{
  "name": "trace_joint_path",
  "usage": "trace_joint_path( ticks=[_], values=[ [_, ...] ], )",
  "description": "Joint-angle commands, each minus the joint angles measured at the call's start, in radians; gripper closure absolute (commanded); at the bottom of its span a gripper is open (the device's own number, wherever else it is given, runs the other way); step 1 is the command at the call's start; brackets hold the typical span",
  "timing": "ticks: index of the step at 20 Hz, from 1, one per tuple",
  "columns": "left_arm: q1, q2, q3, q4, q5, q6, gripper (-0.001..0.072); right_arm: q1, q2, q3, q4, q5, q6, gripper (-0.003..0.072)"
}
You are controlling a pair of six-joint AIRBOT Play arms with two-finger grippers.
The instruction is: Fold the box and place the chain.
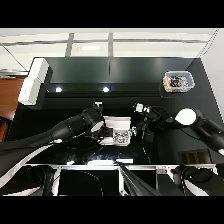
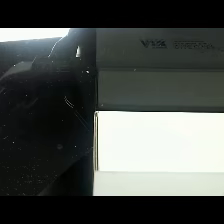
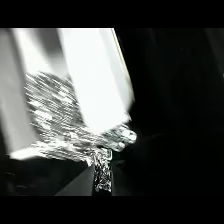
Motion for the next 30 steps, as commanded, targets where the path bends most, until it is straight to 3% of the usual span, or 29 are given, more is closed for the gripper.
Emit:
trace_joint_path(
  ticks=[1,4,7,12,13,15,19,21,22,23,24,26,30],
  values=[
    [0.0,0.0,0.0,0.0,0.0,0.0,0.0678,0.0,0.107,0.071,0.063,0.155,0.197,0.0671],
    [0.0,0.0,0.0,0.0,0.0,0.0,0.0679,0.0,0.131,0.161,0.22,0.244,0.259,0.0671],
    [0.0,0.0,0.0,0.0,0.0,0.0,0.0679,0.002,0.13,0.191,0.372,0.224,0.264,0.0671],
    [0.0,0.0,0.0,0.0,0.0,0.0,0.0678,0.011,0.081,0.155,0.327,0.215,0.268,0.067],
    [0.0,0.0,0.0,0.0,0.0,0.0,0.0679,0.011,0.067,0.136,0.314,0.215,0.268,0.0641],
    [0.0,0.0,0.0,0.0,0.0,0.0,0.0678,-0.002,0.065,0.127,0.214,0.217,0.27,0.016],
    [0.0,0.0,0.0,0.0,0.0,0.0,0.0678,-0.158,0.077,0.115,-0.056,0.259,0.266,0.0154],
    [0.0,0.0,0.0,0.0,0.0,0.0,0.0678,-0.19,0.077,0.013,-0.129,0.156,0.185,0.0152],
    [0.0,0.0,0.0,0.0,0.001,0.0,0.0678,-0.18,0.076,-0.065,-0.084,0.049,0.085,0.0128],
    [0.0,0.0,0.0,0.0,0.0,0.0,0.0678,-0.161,0.076,-0.132,-0.027,-0.049,-0.039,-0.0034],
    [0.0,0.0,0.0,0.0,0.0,0.0,0.0678,-0.122,0.076,-0.185,0.01,-0.138,-0.171,-0.0034],
    [0.0,0.0,0.0,0.001,0.0,0.0,0.0678,-0.032,0.051,-0.226,0.016,-0.283,-0.231,-0.0034],
    [0.0,0.0,0.0,0.001,0.0,0.0,0.0678,0.052,-0.082,-0.225,0.165,-0.346,-0.531,-0.0034]
  ],
)
